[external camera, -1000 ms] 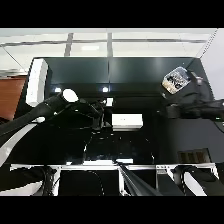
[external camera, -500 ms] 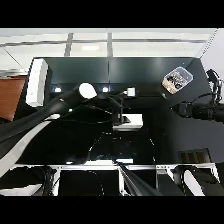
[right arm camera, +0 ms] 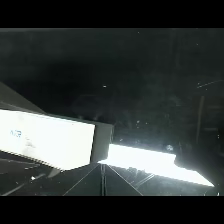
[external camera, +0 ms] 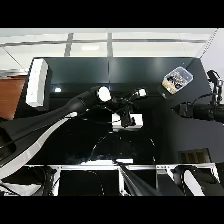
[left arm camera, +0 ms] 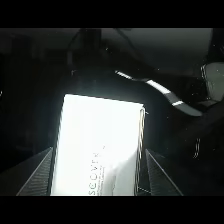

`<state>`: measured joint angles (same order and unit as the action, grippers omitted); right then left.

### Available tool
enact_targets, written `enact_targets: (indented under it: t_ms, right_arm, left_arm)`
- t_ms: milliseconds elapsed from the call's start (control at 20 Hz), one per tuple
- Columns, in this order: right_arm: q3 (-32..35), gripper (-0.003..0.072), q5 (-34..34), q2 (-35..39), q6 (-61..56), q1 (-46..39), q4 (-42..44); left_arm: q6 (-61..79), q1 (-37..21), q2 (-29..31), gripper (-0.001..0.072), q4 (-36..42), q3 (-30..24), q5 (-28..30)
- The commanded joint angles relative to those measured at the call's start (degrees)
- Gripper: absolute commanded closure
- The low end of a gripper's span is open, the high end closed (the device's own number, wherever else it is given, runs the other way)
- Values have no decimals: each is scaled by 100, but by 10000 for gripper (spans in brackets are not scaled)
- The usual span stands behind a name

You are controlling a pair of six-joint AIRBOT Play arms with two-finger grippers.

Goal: Fold the box and place the chain.

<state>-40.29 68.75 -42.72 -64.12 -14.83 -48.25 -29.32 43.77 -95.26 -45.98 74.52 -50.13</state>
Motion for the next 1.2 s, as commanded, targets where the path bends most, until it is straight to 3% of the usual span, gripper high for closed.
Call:
enact_targets:
  t_ms: [0, 500, 700, 750, 800, 900, 1050, 1150]
  right_arm:
    - [2, 671, 2, 4, 9, -4, -26]
    - [2, 671, 2, 4, 7, -4, -26]
    - [2, 671, 0, 7, 7, -4, -24]
    - [2, 671, 0, 7, 7, -4, -26]
    - [2, 671, 0, 7, 7, -4, -26]
    - [2, 670, 4, 7, 7, -4, -26]
    - [2, 671, 11, 7, 7, -4, -26]
    - [2, 670, 44, 7, 7, -4, -24]
  left_arm:
    - [-111, 13, -35, -3, -74, 33, -120]
    - [-127, 46, -35, -2, -887, 83, -608]
    - [-769, 273, -70, 10, -1928, 262, -728]
    - [-791, 350, -96, 40, -2142, 356, -870]
    - [-931, 424, -114, 139, -2347, 472, -973]
    - [-1307, 459, -109, 543, -2564, 780, -1237]
    - [-2824, 223, 20, 550, -3397, 1408, -2398]
    - [-4223, -122, 284, 549, -4186, 1526, -3370]
